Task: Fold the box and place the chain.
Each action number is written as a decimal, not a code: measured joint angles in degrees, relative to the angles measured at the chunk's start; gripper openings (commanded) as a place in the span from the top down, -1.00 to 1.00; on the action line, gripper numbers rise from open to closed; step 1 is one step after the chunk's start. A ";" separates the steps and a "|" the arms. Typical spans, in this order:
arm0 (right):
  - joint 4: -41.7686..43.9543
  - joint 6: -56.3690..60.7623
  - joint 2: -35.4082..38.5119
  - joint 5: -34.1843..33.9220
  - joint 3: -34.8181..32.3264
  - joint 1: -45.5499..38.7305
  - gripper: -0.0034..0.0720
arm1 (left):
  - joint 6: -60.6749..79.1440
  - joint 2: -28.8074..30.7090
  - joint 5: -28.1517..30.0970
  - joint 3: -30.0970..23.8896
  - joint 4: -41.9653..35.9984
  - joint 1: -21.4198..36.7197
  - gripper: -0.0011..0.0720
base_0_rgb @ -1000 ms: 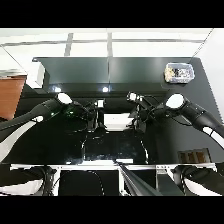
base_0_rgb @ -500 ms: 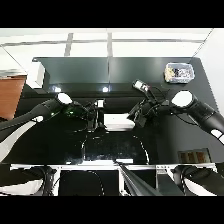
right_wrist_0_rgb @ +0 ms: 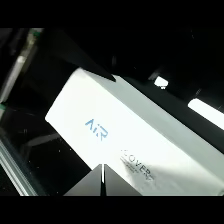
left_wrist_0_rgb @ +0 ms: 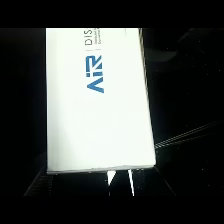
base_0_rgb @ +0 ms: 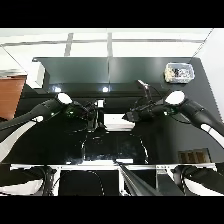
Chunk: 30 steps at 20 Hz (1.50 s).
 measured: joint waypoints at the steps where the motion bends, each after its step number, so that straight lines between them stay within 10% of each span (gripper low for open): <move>1: 0.24 0.63 -1.27 0.04 0.00 -0.04 0.86 | -0.02 0.02 0.00 0.00 0.00 0.00 -0.34; 20: -8.00 4.02 1.40 1.31 3.87 -4.35 0.86 | -0.22 0.00 0.26 0.11 -0.13 0.00 -0.33; 24: -10.51 4.15 11.23 6.10 5.11 -13.05 0.86 | -2.38 0.33 0.44 1.66 1.07 0.11 -0.98; 30: -17.70 6.32 20.41 15.67 5.49 -24.72 0.86 | -12.57 3.30 -7.21 6.88 7.63 0.15 -0.98</move>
